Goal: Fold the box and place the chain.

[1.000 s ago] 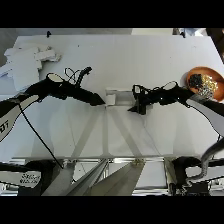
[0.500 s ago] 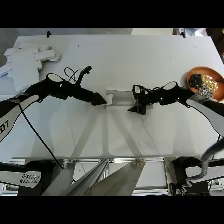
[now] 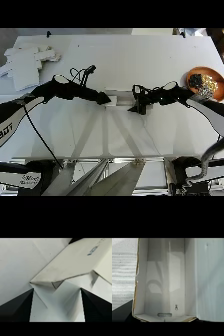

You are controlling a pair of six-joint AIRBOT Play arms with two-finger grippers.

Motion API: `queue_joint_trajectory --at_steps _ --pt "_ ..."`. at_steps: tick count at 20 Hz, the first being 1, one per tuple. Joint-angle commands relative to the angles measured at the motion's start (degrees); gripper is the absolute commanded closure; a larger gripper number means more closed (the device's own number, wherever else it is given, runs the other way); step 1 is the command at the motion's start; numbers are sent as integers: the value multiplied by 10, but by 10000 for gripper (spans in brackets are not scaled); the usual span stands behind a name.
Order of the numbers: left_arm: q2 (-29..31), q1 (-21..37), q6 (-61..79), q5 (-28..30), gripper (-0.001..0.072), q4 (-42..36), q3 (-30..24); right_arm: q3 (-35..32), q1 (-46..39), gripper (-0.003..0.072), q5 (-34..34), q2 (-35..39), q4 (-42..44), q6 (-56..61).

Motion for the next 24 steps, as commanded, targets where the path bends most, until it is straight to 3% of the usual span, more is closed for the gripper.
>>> queue_joint_trajectory --at_steps 1,7,16,19,24 --pt "0 -19 -22 51 71 6 0 0 0 284 0 0 0 0" --pt "0 -25 -116 55 71 157 0 0 0 284 0 0 0 0" --pt "4 -43 -173 62 84 169 1 0 0 284 0 0 0 0" --pt "20 -59 -172 74 140 175 2 0 0 284 0 0 0 0" --pt "52 -74 -235 93 139 254 3 0 0 284 0 0 0 0"
